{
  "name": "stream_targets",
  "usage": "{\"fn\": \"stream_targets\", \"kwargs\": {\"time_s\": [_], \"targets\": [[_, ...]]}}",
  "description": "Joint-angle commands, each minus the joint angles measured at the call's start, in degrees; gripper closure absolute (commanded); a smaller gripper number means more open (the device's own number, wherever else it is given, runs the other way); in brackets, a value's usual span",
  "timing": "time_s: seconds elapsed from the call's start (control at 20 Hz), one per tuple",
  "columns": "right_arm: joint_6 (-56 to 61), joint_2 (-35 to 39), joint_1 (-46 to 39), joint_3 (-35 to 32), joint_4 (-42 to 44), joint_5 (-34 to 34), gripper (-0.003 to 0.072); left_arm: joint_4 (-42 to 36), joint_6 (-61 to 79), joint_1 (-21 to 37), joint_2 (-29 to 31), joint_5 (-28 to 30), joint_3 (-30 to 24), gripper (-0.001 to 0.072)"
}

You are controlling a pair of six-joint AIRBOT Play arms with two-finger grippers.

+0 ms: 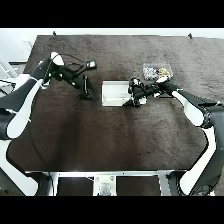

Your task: Fold the box and place the chain.

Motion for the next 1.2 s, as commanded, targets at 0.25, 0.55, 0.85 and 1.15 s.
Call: {"fn": "stream_targets", "kwargs": {"time_s": [0.25, 0.55, 0.85, 1.15], "targets": [[0.0, 0.0, 0.0, 0.0, 0.0, 0.0, 0.0208, -15.2, 19.7, 1.2, -0.2, 15.1, -12.2, -0.0010], [0.0, 0.0, 0.0, 0.0, 0.0, 0.0, 0.0208, -15.3, 20.7, 0.9, -1.9, 14.6, -12.2, -0.0009], [0.0, 0.0, 0.1, 0.0, 0.0, 0.0, 0.0208, -15.3, 21.8, 0.9, -3.6, 12.2, -10.6, -0.0008], [0.0, 0.0, 0.0, 0.0, 0.0, 0.0, 0.0208, -16.8, 21.9, 0.8, -4.7, 10.6, -9.0, -0.0010]]}}
